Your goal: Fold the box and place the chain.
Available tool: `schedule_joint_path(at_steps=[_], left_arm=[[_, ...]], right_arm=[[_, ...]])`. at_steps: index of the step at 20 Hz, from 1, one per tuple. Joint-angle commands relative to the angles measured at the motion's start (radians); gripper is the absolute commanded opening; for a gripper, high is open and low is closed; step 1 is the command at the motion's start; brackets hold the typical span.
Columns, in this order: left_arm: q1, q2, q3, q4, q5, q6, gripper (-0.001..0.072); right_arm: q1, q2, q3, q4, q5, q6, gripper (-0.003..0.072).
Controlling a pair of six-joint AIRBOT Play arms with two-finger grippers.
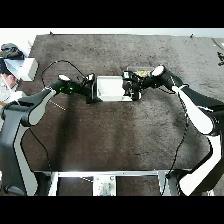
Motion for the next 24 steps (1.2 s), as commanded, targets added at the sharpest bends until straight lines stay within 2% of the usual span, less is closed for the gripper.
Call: schedule_joint_path(at_steps=[1, 9, 19, 20, 24], left_arm=[[-0.001, 0.000, 0.000, 0.000, 0.000, 0.000, 0.0273], [-0.001, 0.000, 0.000, 0.000, 0.000, 0.000, 0.0273], [-0.001, 0.000, 0.000, 0.000, 0.000, 0.000, 0.0273], [-0.001, 0.000, 0.000, 0.000, 0.000, 0.000, 0.0272], [-0.001, 0.000, 0.000, 0.000, 0.000, 0.000, 0.0272]], right_arm=[[0.003, -0.004, -0.001, 0.075, 0.026, -0.003, 0.0268], [0.005, -0.032, 0.000, 0.159, 0.038, -0.037, 0.0269], [0.010, -0.042, 0.000, 0.161, 0.032, -0.124, 0.0270], [0.010, -0.042, -0.001, 0.162, 0.036, -0.146, 0.0294], [0.011, -0.042, 0.000, 0.162, 0.042, -0.187, 0.0274]])
